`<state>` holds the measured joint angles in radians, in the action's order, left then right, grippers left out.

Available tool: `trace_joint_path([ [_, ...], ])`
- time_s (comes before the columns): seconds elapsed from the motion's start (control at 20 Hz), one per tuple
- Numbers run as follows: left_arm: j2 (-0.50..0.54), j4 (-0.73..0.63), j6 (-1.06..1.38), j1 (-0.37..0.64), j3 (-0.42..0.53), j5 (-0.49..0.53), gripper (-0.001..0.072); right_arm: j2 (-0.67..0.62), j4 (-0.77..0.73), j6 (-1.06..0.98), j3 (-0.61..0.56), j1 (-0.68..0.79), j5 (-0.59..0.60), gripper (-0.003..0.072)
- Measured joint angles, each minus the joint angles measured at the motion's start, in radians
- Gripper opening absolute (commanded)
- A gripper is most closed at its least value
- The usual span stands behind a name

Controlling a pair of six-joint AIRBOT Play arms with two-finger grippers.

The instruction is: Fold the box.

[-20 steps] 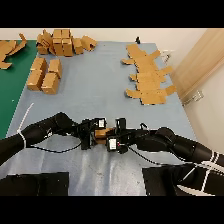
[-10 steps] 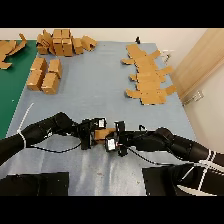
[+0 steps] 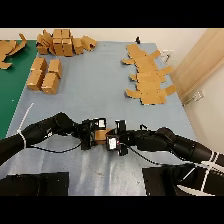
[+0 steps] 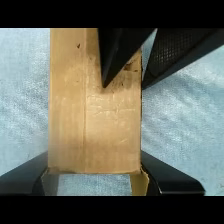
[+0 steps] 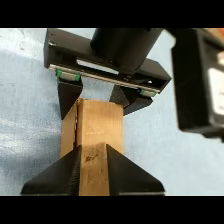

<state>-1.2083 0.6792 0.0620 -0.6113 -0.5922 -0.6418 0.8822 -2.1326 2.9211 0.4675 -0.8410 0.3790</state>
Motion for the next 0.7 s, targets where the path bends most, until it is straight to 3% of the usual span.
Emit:
trace_joint_path([
  [0.3,0.000,0.000,0.000,0.000,0.000,0.003,0.0513,-0.032,-0.002,-0.027,0.000,0.000,-0.023,0.0225],
  [0.35,0.000,0.000,-0.001,0.000,0.000,0.003,0.0513,-0.043,-0.002,-0.061,0.000,0.000,-0.025,0.0192],
  [0.4,0.000,0.000,-0.001,0.000,0.000,0.003,0.0513,-0.058,-0.002,-0.110,0.000,0.001,-0.025,0.0104],
  [0.5,0.000,0.000,-0.001,0.000,0.000,0.003,0.0513,-0.108,-0.002,-0.276,0.000,0.014,-0.019,0.0103],
  [0.55,0.000,0.000,-0.001,0.000,0.000,0.003,0.0513,-0.143,-0.002,-0.396,0.000,0.028,-0.008,0.0020],
  [0.6,0.000,0.000,-0.001,0.000,0.000,0.003,0.0513,-0.180,-0.002,-0.527,0.000,0.045,0.003,0.0003],
  [0.7,0.000,0.000,-0.001,0.000,0.000,0.003,0.0513,-0.258,-0.003,-0.832,0.000,0.091,0.034,0.0002],
])
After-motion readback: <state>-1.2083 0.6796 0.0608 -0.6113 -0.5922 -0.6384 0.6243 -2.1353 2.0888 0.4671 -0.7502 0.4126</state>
